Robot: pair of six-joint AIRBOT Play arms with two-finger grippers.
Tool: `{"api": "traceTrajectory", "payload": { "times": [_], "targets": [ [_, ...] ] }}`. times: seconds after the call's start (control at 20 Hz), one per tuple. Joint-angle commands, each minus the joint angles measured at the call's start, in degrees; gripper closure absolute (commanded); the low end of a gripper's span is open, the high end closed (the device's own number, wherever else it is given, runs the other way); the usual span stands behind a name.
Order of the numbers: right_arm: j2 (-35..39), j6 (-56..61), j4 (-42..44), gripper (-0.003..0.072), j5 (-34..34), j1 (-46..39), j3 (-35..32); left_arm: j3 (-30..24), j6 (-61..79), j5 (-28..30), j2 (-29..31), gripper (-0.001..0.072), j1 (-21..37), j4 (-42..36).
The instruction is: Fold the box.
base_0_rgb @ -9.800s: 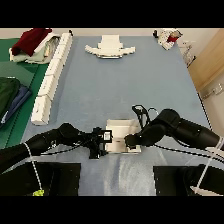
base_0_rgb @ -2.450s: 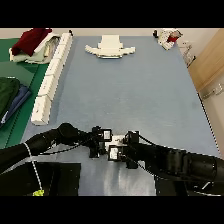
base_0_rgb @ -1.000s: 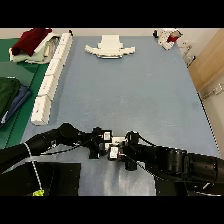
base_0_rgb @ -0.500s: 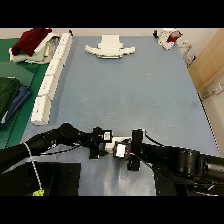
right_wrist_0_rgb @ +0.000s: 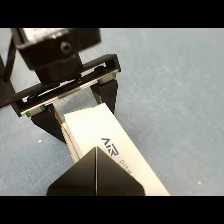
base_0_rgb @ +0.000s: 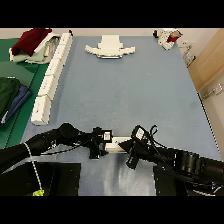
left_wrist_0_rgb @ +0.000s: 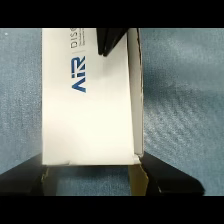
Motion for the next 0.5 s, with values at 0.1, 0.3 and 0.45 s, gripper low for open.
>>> {"api": "traceTrajectory", "payload": {
  "times": [0.1, 0.3, 0.45],
  "targets": [
    [0.2, 4.1, 1.2, 0.0679, 5.0, -0.7, -4.2, 0.0, 0.0, 0.0, 0.0, 0.0204, 0.0, 0.0],
    [-0.6, 4.1, 2.8, 0.0679, 4.9, -0.6, -5.9, 0.0, 0.0, 0.0, 0.0, 0.0204, 0.0, 0.0],
    [-3.7, 4.1, 4.2, 0.0679, 4.9, -0.6, -6.1, 0.0, 0.0, 0.0, 0.0, 0.0204, 0.0, 0.0]
  ]
}}
